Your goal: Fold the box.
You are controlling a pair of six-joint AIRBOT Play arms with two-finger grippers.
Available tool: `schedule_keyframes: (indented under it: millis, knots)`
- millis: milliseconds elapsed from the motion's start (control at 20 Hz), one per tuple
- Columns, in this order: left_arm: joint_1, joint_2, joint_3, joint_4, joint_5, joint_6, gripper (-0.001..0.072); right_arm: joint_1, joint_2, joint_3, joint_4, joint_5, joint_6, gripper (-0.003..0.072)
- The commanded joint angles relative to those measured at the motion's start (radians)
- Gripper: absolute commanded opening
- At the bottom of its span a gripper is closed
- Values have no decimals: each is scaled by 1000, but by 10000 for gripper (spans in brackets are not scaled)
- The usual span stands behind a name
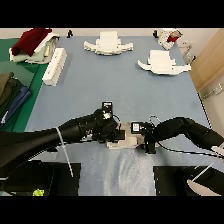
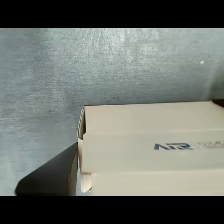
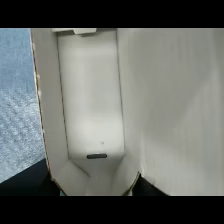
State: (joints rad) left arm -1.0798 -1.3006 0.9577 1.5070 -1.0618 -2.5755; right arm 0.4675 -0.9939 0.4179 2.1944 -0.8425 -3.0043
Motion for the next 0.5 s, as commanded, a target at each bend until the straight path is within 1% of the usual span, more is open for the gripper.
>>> schedule_keyframes:
  millis: [0,100,300,350,400,450]
  knots:
    - [-25,-79,55,38,-72,-61,303,1,0,0,0,0,0,512]
    - [-26,-102,58,39,-71,-63,302,1,0,0,0,0,0,512]
    - [-26,-106,58,43,-71,-80,299,1,0,0,0,0,0,512]
    - [-26,-110,58,44,-70,-93,243,1,0,0,0,0,0,512]
    - [-26,-114,58,44,-70,-92,37,1,0,0,0,0,0,512]
    - [-27,-115,58,44,-67,-88,12,1,0,0,0,0,0,512]
